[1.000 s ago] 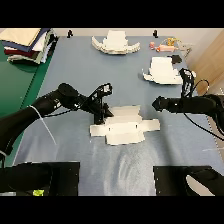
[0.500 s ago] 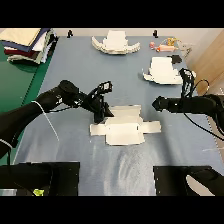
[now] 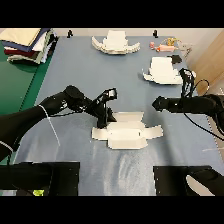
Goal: Fold the box.
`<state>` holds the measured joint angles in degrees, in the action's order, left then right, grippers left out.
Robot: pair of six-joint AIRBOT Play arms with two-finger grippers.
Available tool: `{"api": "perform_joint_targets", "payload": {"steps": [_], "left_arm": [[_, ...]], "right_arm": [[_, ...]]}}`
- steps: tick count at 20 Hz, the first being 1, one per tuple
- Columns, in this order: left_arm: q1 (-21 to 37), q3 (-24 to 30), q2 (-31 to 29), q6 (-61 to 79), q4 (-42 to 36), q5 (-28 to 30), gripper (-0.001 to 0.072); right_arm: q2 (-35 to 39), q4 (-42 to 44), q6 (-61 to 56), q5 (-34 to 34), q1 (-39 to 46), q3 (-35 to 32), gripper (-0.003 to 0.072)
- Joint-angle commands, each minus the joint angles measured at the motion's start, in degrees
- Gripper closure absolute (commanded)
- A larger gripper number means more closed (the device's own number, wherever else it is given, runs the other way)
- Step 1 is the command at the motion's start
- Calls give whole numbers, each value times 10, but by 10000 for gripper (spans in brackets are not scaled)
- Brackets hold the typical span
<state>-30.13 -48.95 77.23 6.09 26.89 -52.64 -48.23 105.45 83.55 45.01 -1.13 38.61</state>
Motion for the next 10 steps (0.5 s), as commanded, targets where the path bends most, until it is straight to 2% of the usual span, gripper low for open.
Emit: {"api": "perform_joint_targets", "payload": {"steps": [1,5,7,10], "left_arm": [[-6,6,-16,-1,-2,37,697],[-10,17,-82,8,1,82,697],[-24,50,-108,32,1,116,697],[-56,93,-115,53,-3,155,696]], "right_arm": [[0,0,1,0,0,0,166],[0,0,4,0,0,0,167],[0,0,5,0,0,0,167],[0,0,5,0,0,0,167]]}}
